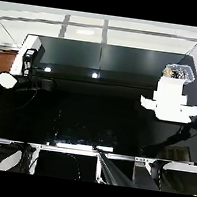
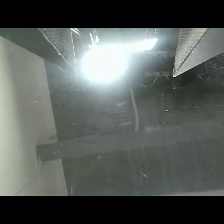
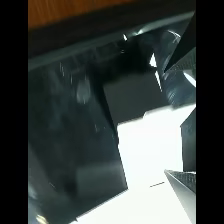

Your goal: Fold the box and place the chain.

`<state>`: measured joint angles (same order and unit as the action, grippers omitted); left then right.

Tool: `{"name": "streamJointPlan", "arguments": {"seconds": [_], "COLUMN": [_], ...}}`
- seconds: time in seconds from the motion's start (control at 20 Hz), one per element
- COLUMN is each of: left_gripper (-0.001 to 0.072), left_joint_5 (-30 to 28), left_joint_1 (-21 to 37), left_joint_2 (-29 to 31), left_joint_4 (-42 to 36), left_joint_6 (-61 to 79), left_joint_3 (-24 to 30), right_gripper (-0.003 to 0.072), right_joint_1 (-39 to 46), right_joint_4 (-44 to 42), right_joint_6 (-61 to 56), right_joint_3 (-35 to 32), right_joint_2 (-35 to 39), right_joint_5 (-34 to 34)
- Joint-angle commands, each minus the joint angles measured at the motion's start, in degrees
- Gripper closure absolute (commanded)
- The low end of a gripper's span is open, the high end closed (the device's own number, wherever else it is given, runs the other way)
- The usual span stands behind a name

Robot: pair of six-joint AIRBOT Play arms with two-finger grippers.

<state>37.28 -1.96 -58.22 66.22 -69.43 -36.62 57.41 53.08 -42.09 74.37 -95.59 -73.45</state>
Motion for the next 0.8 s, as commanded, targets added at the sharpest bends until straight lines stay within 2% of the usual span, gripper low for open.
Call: {"name": "streamJointPlan", "arguments": {"seconds": [0.0,0.1,0.2,0.25,0.3,0.4,0.6,0.75], "left_gripper": [0.0004,0.0003,0.0003,0.0003,0.0003,0.0003,0.0004,0.0003], "left_joint_5": [0.5,0.5,0.8,0.9,0.9,0.9,0.7,0.9], "left_joint_1": [0.0,0.0,0.0,0.0,0.0,0.0,0.0,0.0], "left_joint_2": [-0.1,-0.1,-0.1,-0.1,-0.1,-0.1,-0.1,-0.1], "left_joint_4": [0.2,0.2,0.2,0.2,0.2,0.3,0.7,0.6], "left_joint_6": [-0.1,0.0,0.0,0.0,0.0,0.0,0.0,0.0], "left_joint_3": [0.0,0.0,0.0,0.0,0.0,0.0,0.0,0.0], "right_gripper": [-0.0019,-0.0015,0.0293,0.0475,0.0588,0.067,0.0673,0.0672], "right_joint_1": [-3.3,-5.6,-7.0,-7.1,-7.1,-7.3,-9.5,-13.7], "right_joint_4": [2.6,3.0,3.9,4.7,4.2,2.8,-1.5,-6.2], "right_joint_6": [3.9,4.3,4.3,4.2,4.2,4.2,-1.4,-2.8], "right_joint_3": [1.0,1.0,1.0,1.1,1.6,2.7,2.0,-5.0], "right_joint_2": [-2.1,-2.2,-2.2,-2.2,-2.1,-1.0,4.8,12.3], "right_joint_5": [-1.8,-1.7,-2.4,-3.1,-5.1,-9.6,-14.3,-12.1]}}
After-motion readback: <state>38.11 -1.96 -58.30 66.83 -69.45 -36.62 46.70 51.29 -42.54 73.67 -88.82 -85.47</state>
